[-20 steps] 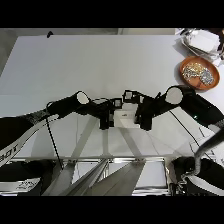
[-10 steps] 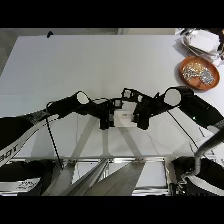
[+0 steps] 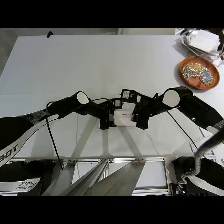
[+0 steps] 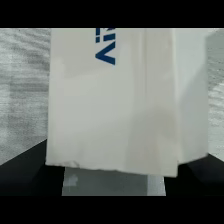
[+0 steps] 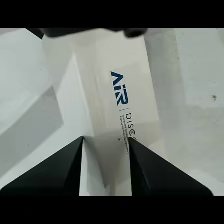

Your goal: Fold the box and place the chain.

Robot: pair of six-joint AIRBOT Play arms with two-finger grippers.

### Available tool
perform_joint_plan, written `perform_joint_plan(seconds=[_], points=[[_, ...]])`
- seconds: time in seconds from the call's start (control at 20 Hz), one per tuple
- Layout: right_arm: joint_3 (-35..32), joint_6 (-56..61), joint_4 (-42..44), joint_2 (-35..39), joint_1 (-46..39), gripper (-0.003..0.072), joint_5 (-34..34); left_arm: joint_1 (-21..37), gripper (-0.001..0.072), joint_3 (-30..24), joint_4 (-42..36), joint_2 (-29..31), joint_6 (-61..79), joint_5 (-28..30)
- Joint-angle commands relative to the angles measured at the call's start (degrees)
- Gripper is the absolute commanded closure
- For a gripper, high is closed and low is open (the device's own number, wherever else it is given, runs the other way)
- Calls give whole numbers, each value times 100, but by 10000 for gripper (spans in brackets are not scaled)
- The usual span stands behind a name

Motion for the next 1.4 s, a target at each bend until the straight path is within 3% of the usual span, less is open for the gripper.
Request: perform_joint_plan(seconds=[0.0,0.45,0.75,1.35], points=[[0,24,-35,0,7,445,-140,-2,385,2,2,4,7,2],[4,22,-144,378,0,448,-275,-2,385,2,2,4,7,2],[0,118,-144,247,0,448,-621,-2,385,2,2,4,7,0],[-254,168,-162,229,11,448,-592,-2,385,2,2,2,7,2]])
